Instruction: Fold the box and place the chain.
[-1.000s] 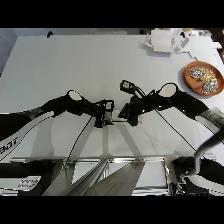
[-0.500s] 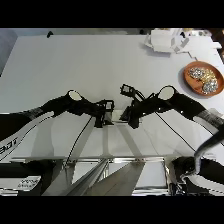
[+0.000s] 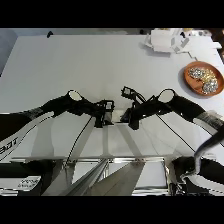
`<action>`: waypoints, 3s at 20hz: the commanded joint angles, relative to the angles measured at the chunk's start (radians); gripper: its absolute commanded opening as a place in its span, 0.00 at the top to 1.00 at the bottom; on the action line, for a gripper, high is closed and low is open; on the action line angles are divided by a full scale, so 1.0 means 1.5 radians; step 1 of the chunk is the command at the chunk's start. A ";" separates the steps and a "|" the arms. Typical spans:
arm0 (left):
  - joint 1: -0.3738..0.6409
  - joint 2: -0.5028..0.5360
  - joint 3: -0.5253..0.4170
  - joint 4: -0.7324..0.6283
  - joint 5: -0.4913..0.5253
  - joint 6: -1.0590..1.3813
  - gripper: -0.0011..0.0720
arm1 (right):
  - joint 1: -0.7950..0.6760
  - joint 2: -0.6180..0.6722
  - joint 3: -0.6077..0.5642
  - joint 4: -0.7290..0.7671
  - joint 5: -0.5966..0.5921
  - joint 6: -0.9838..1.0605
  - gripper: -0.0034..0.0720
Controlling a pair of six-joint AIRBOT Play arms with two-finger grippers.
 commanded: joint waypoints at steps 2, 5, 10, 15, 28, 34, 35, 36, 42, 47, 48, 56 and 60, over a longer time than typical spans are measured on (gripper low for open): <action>0.001 0.000 0.001 0.000 -0.001 -0.001 0.70 | 0.000 -0.008 -0.003 -0.037 -0.009 0.025 0.93; 0.001 0.000 0.001 0.000 -0.001 -0.001 0.70 | 0.000 -0.009 -0.002 -0.038 -0.009 0.025 0.93; 0.001 0.000 0.001 0.000 -0.001 -0.001 0.70 | 0.000 0.063 -0.002 -0.011 -0.016 0.025 0.93; 0.001 0.000 0.001 0.000 -0.001 -0.001 0.70 | -0.065 0.238 0.026 -0.134 -0.003 0.183 0.93; 0.001 0.000 0.001 0.000 -0.001 -0.001 0.70 | -0.475 0.306 0.006 -0.521 0.290 0.618 0.93; 0.001 0.000 0.001 -0.001 -0.001 0.000 0.70 | -0.483 0.306 0.006 -0.509 0.381 0.646 0.93; 0.001 0.000 0.001 -0.001 -0.001 0.000 0.70 | -0.483 0.306 0.006 -0.509 0.379 0.646 0.93; 0.001 0.000 0.001 -0.001 -0.001 0.000 0.70 | -0.483 0.306 0.006 -0.509 0.380 0.646 0.93; 0.001 0.000 0.001 -0.005 -0.009 -0.001 0.70 | -0.483 0.306 0.006 -0.509 0.380 0.646 0.93; 0.001 0.000 0.001 -0.008 -0.026 0.001 0.72 | -0.483 0.306 0.006 -0.509 0.380 0.646 0.93; 0.002 0.002 0.001 -0.007 -0.026 -0.001 0.85 | -0.483 0.306 0.006 -0.509 0.380 0.646 0.93; 0.046 0.191 0.001 0.001 -0.003 -0.103 0.98 | -0.483 0.306 0.006 -0.509 0.380 0.646 0.93; 0.131 0.315 0.001 0.032 0.005 -0.231 0.98 | -0.483 0.306 0.006 -0.509 0.380 0.646 0.93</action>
